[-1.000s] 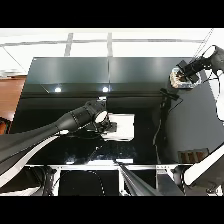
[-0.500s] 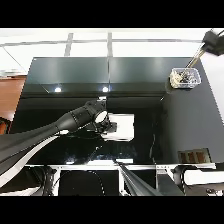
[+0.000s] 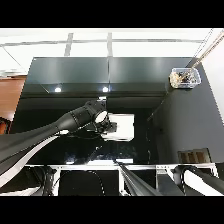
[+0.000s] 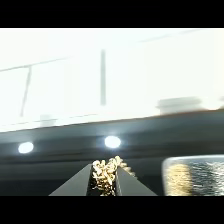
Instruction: Fold the box and place the chain.
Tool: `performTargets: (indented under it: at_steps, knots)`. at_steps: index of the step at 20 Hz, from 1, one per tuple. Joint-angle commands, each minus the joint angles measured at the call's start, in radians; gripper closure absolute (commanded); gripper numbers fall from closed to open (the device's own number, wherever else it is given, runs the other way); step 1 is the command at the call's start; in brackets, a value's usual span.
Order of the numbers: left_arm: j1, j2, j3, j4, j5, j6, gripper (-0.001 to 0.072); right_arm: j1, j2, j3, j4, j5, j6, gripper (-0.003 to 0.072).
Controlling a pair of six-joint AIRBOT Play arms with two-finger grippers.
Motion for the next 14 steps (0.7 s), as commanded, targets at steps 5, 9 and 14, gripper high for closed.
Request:
performTargets:
  at_steps: [5,9,14]
  knots:
    - [0.000,0.000,0.001,0.000,0.000,0.000,0.0683,0.065,0.204,-0.172,0.306,0.150,-0.119,0.0677]
    - [0.000,0.000,0.001,0.000,0.000,0.000,0.0683,0.134,0.251,-0.319,0.318,0.214,-0.139,0.0677]
    - [0.000,0.000,0.001,0.000,0.001,0.000,0.0683,0.184,0.252,-0.442,0.365,0.217,-0.152,0.0677]
